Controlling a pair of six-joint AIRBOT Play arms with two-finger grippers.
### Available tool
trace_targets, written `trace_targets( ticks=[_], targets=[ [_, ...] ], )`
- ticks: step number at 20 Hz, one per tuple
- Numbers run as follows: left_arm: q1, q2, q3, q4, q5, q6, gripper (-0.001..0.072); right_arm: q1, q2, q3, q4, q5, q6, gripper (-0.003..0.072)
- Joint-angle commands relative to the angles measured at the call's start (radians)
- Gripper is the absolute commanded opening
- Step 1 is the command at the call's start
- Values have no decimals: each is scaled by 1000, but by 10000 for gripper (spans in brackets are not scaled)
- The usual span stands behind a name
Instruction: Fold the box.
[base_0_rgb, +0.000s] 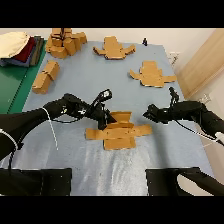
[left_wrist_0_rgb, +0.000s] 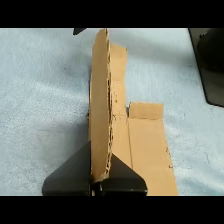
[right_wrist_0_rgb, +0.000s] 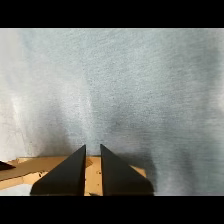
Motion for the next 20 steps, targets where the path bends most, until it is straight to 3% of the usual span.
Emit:
trace_targets(
  ticks=[1,4,5,6,13,16,20],
  targets=[
    [-13,0,-11,6,24,16,12,1,0,0,0,1,0,136],
    [-13,0,-17,8,24,16,13,1,0,0,0,0,0,115],
    [-13,0,-19,9,24,16,13,1,0,0,1,-1,0,42],
    [-13,0,-19,11,24,15,14,1,0,0,0,-6,0,18],
    [-10,0,-18,5,26,15,14,25,76,2,-48,-108,-25,6],
    [-10,0,-18,5,26,15,14,190,193,2,-181,-183,23,5],
    [-11,0,-18,5,26,15,14,587,331,-17,-405,-205,132,5]
  ],
)
